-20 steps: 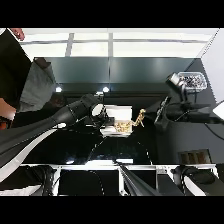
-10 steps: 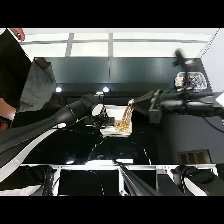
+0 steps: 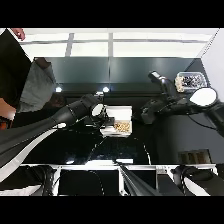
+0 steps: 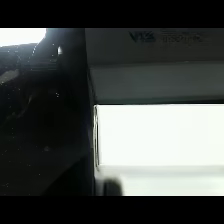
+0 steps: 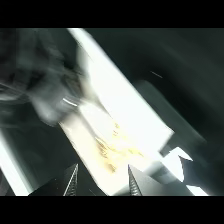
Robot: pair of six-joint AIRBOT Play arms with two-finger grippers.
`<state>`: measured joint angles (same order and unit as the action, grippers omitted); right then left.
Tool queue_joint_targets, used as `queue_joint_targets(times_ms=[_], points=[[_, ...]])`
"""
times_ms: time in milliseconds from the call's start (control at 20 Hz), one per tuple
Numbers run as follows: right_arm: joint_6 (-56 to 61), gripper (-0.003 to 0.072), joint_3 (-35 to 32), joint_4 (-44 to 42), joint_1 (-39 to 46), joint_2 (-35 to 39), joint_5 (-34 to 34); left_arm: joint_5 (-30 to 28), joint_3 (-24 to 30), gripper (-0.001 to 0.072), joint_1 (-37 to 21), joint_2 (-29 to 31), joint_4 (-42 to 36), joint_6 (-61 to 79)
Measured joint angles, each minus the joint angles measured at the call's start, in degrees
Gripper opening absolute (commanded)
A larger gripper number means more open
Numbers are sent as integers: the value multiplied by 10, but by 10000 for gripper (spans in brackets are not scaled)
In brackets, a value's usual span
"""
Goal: Fold the box and place the chain.
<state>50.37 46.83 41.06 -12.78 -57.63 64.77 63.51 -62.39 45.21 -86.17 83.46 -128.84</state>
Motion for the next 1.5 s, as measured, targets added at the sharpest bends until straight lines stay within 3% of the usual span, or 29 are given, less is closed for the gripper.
queue_joint_targets(times_ms=[200,450,500,550,600,650,950,1050,1150,1250,1400,1500], points=[[38,376,4,105,102,37,64,0,0,29,0,0,0,0],[43,375,2,136,165,55,84,1,0,45,-1,0,0,-4],[43,376,2,137,169,57,86,2,-1,209,-2,1,0,-10],[43,375,2,138,172,57,86,11,-3,439,-3,2,4,-17],[43,376,2,138,174,58,87,21,-5,583,-3,6,13,-26],[42,376,1,137,176,59,87,23,-10,645,-2,11,24,-35],[42,375,1,137,180,59,83,62,-8,644,0,119,116,2],[42,376,1,138,180,59,81,66,32,645,-20,186,148,36],[46,376,1,137,180,59,80,60,100,644,-78,265,150,73],[49,376,1,136,180,59,79,2,184,642,-163,337,81,155],[52,376,1,135,180,60,86,-56,281,643,-272,388,-131,405],[52,376,1,134,180,60,91,-64,325,719,-320,395,-266,632]])
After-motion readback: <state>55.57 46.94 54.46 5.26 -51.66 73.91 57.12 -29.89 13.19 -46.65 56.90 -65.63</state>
